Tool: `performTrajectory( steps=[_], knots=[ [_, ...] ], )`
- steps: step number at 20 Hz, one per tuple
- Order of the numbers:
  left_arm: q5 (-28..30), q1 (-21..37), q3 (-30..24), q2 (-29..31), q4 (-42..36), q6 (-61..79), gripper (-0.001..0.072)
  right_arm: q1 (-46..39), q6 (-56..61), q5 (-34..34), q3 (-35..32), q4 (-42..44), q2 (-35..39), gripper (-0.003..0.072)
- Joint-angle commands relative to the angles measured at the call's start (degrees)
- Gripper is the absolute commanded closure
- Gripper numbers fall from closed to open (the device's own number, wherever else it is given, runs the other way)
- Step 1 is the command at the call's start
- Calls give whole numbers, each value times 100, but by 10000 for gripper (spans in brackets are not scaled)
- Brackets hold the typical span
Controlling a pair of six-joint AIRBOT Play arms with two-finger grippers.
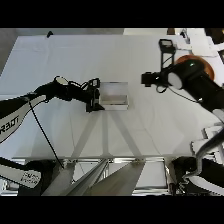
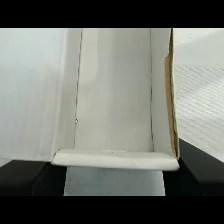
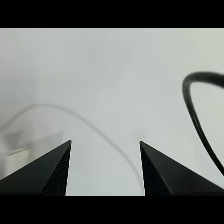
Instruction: Fold the box and place the chain.
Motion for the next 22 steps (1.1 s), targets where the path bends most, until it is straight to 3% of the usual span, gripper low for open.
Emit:
performTrajectory(
  steps=[1,5,8,15,22],
  knots=[
    [2,4,0,4,0,2,500,-1233,-739,-87,7,125,85,222],
    [0,4,0,4,0,2,500,-2610,-1484,-575,37,581,-197,232],
    [2,4,0,4,0,2,500,-3211,-1991,-750,376,678,-949,232],
    [0,4,0,4,0,2,500,-3480,-2157,-754,2170,765,-3158,228],
    [2,4,0,4,0,2,500,-3480,-2170,-855,2262,1045,-3910,251]
  ],
)
